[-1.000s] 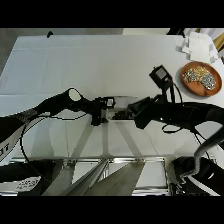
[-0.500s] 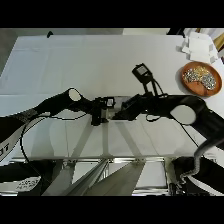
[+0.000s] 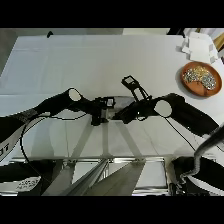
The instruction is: Fold the box and place the chain.
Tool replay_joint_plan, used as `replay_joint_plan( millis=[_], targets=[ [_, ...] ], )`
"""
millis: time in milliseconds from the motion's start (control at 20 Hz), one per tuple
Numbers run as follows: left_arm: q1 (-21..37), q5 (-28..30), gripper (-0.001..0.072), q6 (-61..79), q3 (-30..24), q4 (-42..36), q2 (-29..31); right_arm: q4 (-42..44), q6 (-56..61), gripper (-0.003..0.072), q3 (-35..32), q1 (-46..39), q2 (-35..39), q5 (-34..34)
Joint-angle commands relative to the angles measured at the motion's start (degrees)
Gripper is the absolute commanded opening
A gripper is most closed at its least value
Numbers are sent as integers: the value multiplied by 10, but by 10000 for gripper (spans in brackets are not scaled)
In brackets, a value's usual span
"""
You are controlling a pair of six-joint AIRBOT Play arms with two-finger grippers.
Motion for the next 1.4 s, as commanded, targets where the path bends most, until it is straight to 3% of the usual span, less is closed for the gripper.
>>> replay_joint_plan(
  millis=[0,150,200,250,350,550,650,900,1100,1200,1350],
  targets=[
    [0,0,9,0,0,0,0,-1,-28,196,37,-21,3,76],
    [0,0,9,0,0,0,0,-2,-87,188,121,-73,13,185],
    [0,0,9,0,0,0,0,-1,-110,147,146,-90,13,207],
    [0,0,9,0,0,0,0,-1,-134,145,160,-104,13,205],
    [0,0,9,0,0,0,0,-1,-193,25,163,-131,5,155],
    [0,0,9,0,0,0,0,58,-236,25,163,-144,-76,76],
    [0,0,9,0,0,0,0,110,-286,12,163,-138,-120,106],
    [0,0,9,0,0,0,0,118,-429,12,158,-104,-124,205],
    [0,0,9,0,0,0,0,118,-473,15,129,-103,-93,208],
    [0,0,9,0,0,0,0,118,-510,136,96,-99,-56,200],
    [0,0,9,0,0,0,0,98,-548,179,52,-82,-23,162]
  ],
)
